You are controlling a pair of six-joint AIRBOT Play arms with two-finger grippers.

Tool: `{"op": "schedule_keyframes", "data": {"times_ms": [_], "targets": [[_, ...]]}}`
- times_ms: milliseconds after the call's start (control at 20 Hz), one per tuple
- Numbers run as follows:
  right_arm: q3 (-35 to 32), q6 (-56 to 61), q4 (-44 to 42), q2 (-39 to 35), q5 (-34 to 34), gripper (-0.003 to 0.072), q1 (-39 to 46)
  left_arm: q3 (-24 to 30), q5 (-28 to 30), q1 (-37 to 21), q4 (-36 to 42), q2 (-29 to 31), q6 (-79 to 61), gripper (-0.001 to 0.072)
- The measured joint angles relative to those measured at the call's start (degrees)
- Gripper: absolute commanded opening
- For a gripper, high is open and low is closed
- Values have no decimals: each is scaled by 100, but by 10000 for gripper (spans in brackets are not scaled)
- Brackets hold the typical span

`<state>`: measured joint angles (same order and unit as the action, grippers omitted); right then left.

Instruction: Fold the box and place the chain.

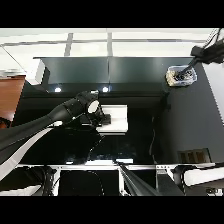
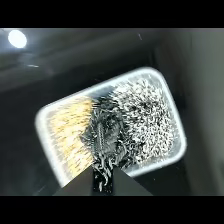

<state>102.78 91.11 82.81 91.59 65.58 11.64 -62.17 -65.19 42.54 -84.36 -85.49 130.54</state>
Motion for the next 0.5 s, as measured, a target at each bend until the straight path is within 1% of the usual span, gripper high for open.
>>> {"op": "schedule_keyframes", "data": {"times_ms": [300, 500], "targets": [[0, -820, -1152, -1812, 273, 17, 4, 0, 0, 2, 0, 0, -2, 31], [4, -1080, -2109, -2673, 522, 17, 4, 0, -2, 2, 0, 0, -2, 30]]}}
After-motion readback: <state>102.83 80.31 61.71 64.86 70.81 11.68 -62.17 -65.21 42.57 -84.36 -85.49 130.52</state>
